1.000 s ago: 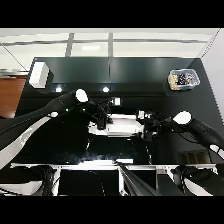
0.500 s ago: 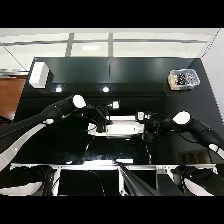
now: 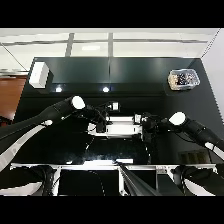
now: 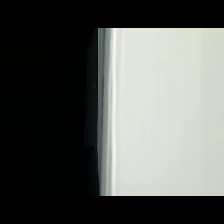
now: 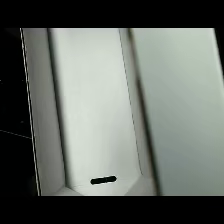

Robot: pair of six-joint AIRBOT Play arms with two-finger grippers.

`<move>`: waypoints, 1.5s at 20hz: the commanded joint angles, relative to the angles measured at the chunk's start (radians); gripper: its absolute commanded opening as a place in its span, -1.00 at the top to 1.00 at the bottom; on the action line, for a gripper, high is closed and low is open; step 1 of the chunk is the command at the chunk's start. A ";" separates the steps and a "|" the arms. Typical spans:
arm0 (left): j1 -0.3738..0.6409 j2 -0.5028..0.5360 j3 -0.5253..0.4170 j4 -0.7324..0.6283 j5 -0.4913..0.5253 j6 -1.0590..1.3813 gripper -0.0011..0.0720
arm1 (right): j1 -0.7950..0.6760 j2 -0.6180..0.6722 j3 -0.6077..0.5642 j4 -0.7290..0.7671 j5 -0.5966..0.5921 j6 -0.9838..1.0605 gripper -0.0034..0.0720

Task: Fold the box and place the chain.

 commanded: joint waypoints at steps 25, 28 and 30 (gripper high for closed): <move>0.001 0.062 0.044 0.141 -0.089 -0.164 0.08 | 0.003 -0.045 -0.001 -0.018 -0.016 -0.043 -0.19; 0.007 0.173 0.044 0.384 -0.181 -0.229 -0.46 | 0.003 -0.045 -0.001 -0.018 -0.016 -0.043 -0.19; 0.023 0.252 0.044 0.489 -0.240 -0.404 -0.48 | 0.003 -0.045 -0.001 -0.018 -0.016 -0.043 -0.19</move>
